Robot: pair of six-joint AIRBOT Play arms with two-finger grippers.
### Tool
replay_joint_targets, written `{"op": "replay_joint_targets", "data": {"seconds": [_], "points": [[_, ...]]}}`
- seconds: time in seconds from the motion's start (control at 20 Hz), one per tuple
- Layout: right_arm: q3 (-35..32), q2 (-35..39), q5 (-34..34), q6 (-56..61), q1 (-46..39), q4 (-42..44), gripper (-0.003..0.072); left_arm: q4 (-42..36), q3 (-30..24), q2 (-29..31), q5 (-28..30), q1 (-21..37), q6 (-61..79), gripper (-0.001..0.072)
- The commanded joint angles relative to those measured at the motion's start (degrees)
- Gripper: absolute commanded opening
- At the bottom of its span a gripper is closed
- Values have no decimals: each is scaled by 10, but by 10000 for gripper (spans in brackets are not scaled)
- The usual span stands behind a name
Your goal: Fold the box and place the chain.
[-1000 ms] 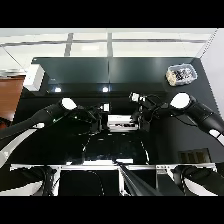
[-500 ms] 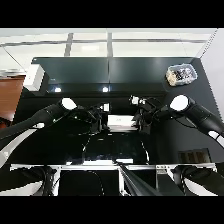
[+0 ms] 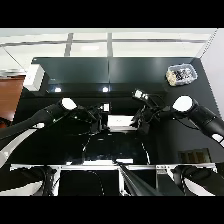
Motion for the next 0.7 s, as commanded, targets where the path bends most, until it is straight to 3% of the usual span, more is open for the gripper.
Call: {"op": "replay_joint_targets", "data": {"seconds": [0.0, 0.15, 0.35, 0.65], "points": [[-9, 6, -16, 163, 1, 65, 41, 0, 0, 0, 1, 0, 0, 460], [-21, -10, -62, 210, 3, 89, 18, 0, 0, 0, 2, 0, 0, 460], [-21, -75, -58, 214, 3, 149, 17, 0, 0, 0, 2, 0, 0, 461], [-21, -104, -57, 240, 2, 75, 18, 0, 0, 0, 3, 0, 0, 472]]}}
